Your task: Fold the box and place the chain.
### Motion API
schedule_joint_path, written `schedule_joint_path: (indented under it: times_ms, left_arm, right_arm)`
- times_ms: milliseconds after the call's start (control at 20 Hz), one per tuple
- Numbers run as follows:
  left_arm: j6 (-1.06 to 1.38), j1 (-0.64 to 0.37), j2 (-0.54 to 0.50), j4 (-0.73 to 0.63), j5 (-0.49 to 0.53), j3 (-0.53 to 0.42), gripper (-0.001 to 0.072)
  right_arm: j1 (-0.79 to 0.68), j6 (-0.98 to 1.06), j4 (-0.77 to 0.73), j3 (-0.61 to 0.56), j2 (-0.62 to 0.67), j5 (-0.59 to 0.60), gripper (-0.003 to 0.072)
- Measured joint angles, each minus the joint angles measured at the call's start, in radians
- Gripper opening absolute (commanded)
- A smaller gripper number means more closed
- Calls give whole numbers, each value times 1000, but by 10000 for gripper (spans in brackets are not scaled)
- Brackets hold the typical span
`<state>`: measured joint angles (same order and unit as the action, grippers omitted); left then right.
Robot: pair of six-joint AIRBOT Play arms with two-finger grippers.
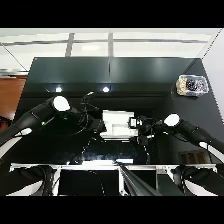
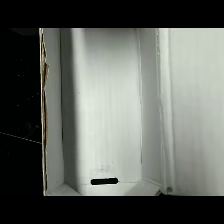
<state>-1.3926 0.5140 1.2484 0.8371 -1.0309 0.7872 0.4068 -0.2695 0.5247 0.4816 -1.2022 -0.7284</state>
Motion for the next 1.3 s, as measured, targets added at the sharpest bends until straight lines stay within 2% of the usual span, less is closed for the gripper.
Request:
schedule_joint_path:
  times_ms: [300,600,700,800,1300]
  left_arm:
    - [-105,53,0,71,80,1,442]
    - [-165,75,0,90,106,1,441]
    - [-189,84,0,95,110,2,398]
    - [-225,96,0,107,116,5,398]
    - [-553,196,8,358,110,80,398]
  right_arm:
    - [0,0,0,0,0,0,98]
    - [0,0,0,0,0,0,98]
    - [0,0,0,0,0,0,98]
    - [0,0,0,0,0,0,98]
    - [0,0,0,0,0,0,98]
